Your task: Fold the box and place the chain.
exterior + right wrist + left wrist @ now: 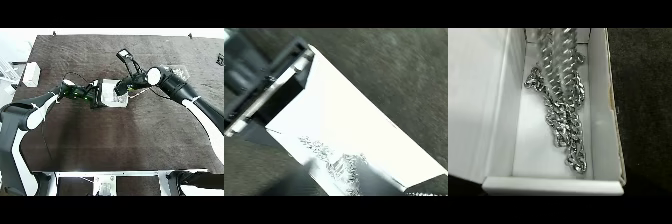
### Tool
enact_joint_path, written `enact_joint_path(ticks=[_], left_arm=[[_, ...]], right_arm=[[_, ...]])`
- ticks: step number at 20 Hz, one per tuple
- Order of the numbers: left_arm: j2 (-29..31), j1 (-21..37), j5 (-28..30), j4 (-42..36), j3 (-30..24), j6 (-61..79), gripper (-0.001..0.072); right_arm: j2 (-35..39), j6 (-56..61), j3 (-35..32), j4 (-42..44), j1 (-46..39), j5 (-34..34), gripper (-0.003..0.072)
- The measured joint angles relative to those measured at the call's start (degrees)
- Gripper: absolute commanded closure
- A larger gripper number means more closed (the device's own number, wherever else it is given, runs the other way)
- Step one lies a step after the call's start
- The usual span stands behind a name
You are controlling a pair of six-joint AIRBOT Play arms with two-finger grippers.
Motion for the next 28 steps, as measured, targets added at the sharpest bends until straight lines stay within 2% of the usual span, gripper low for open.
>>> enact_joint_path(ticks=[7,12,14,18,21,28], left_arm=[[0.0,0.0,-0.2,0.0,0.0,0.0,0.0179],[0.0,0.0,-0.2,0.0,0.0,0.0,0.0179],[0.0,0.0,-0.1,0.0,0.0,0.0,0.0179],[0.0,0.0,0.2,0.0,0.0,0.0,0.0179],[0.0,0.0,0.7,-0.1,0.0,0.0,0.0179],[0.1,-0.1,1.9,0.8,0.0,0.0,0.0179]], right_arm=[[1.6,1.5,-1.6,-1.3,-4.1,-1.5,0.0127],[4.8,9.8,-3.9,-4.8,-15.3,-1.1,0.0126],[4.8,13.9,-6.7,-5.2,-20.9,-4.2,0.0126],[1.0,18.7,-10.7,-3.1,-28.7,-12.5,0.0126],[-3.6,20.0,-11.3,-1.1,-31.3,-17.6,0.0125],[-13.3,18.5,-4.2,5.8,-32.6,-21.6,0.0126]])
